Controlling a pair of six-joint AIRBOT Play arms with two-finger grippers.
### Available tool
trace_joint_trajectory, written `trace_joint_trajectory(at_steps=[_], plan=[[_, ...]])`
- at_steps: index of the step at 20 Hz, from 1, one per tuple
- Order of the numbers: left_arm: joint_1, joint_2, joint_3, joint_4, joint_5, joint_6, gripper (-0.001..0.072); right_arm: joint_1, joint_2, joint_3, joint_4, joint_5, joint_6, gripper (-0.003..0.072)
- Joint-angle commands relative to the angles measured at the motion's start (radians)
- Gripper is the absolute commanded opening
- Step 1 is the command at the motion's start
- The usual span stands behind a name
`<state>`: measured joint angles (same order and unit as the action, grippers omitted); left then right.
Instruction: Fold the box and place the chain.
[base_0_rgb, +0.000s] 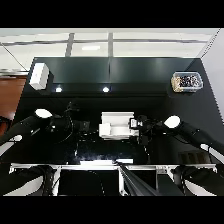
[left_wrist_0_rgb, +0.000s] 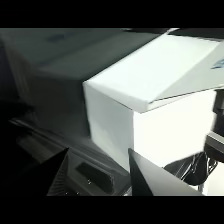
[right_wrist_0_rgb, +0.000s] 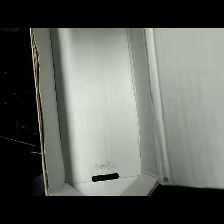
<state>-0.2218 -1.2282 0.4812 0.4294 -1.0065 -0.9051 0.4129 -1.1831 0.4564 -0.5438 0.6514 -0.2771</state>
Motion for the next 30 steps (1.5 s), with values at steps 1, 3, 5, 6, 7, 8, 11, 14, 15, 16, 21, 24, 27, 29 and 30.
trace_joint_trajectory(at_steps=[1,3,5,6,7,8,11,14,15,16,21,24,27,29,30], plan=[[-0.010,0.000,0.022,-0.001,-0.011,0.001,0.0574,0.001,0.000,0.000,0.000,0.000,0.000,0.0201],[-0.011,0.000,0.030,0.000,-0.029,0.001,0.0713,0.001,0.000,0.000,0.000,0.000,0.000,0.0201],[-0.023,0.000,0.041,0.000,-0.027,0.001,0.0713,0.001,0.000,0.000,0.000,0.000,0.000,0.0201],[-0.036,0.000,0.050,0.000,-0.024,0.001,0.0713,0.001,0.000,0.000,0.000,0.000,0.000,0.0201],[-0.053,0.000,0.059,0.002,-0.022,0.001,0.0713,0.001,0.000,0.000,0.000,0.000,0.000,0.0201],[-0.072,0.000,0.069,0.004,-0.015,0.000,0.0713,0.001,0.000,0.000,0.000,0.000,0.000,0.0201],[-0.128,0.000,0.100,0.047,0.030,-0.054,0.0703,0.001,0.000,0.000,0.000,0.000,0.000,0.0201],[-0.159,0.000,0.130,0.130,0.045,-0.125,0.0685,0.001,0.000,0.000,0.000,-0.001,0.000,0.0201],[-0.164,0.000,0.138,0.149,0.045,-0.138,0.0685,0.001,0.000,0.000,0.000,0.000,0.000,0.0201],[-0.164,0.000,0.142,0.160,0.045,-0.155,0.0685,0.001,0.000,0.000,0.001,-0.001,0.000,0.0201],[-0.164,0.000,0.147,0.165,0.027,-0.204,0.0685,0.001,0.000,0.000,0.001,-0.001,0.001,0.0201],[-0.164,0.000,0.147,0.164,0.003,-0.230,0.0683,0.001,0.000,0.000,0.001,-0.001,0.001,0.0201],[-0.164,0.000,0.147,0.161,0.000,-0.229,0.0672,0.001,0.000,0.000,0.001,-0.001,0.001,0.0201],[-0.165,0.000,0.147,0.161,0.000,-0.234,0.0660,0.001,0.000,0.000,0.001,-0.001,0.001,0.0201],[-0.169,0.000,0.148,0.162,0.004,-0.237,0.0596,0.001,0.000,0.000,0.001,-0.001,0.001,0.0201]])
